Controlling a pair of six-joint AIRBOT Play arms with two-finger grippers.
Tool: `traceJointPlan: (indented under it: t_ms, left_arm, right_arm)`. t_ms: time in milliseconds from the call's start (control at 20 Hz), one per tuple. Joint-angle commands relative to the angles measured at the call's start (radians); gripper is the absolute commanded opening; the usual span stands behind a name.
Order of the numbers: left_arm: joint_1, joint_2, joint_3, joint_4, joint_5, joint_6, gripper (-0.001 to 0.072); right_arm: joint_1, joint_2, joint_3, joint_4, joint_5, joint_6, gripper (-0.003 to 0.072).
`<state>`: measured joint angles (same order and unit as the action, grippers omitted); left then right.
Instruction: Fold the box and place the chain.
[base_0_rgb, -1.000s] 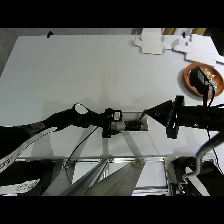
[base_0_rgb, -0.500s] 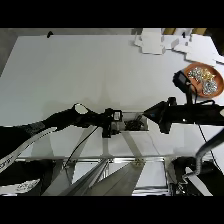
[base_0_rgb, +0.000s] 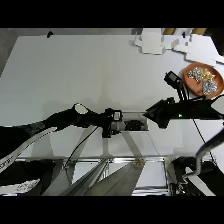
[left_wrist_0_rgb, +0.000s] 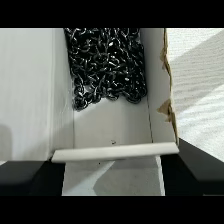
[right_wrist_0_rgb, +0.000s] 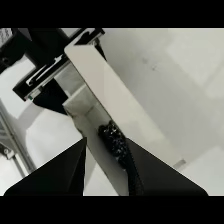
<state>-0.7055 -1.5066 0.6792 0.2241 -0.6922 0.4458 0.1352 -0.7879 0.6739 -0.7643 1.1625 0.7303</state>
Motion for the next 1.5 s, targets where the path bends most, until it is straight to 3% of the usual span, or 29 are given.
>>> traceJointPlan:
  t_ms: [0, 150, 500, 1100, 1450]
  left_arm:
    - [0.000, 0.001, 0.000, 0.000, 0.000, 0.000, 0.0271]
    - [0.000, 0.000, 0.000, 0.000, 0.000, 0.000, 0.0271]
    - [0.000, 0.001, 0.000, 0.000, 0.000, 0.000, 0.0271]
    - [0.000, 0.001, 0.000, 0.000, 0.000, 0.000, 0.0271]
    - [0.000, 0.001, 0.000, 0.000, 0.000, 0.000, 0.0271]
  right_arm:
    - [0.001, -0.050, 0.108, -0.011, 0.001, -0.008, 0.0191]
    - [0.002, -0.177, 0.198, -0.013, 0.000, -0.037, 0.0023]
    - [0.163, -0.363, 0.206, -0.203, -0.145, -0.203, 0.0023]
    - [0.252, -0.365, 0.163, -0.234, -0.070, -0.209, 0.0026]
    - [0.253, -0.363, 0.142, -0.234, -0.058, -0.209, 0.0135]
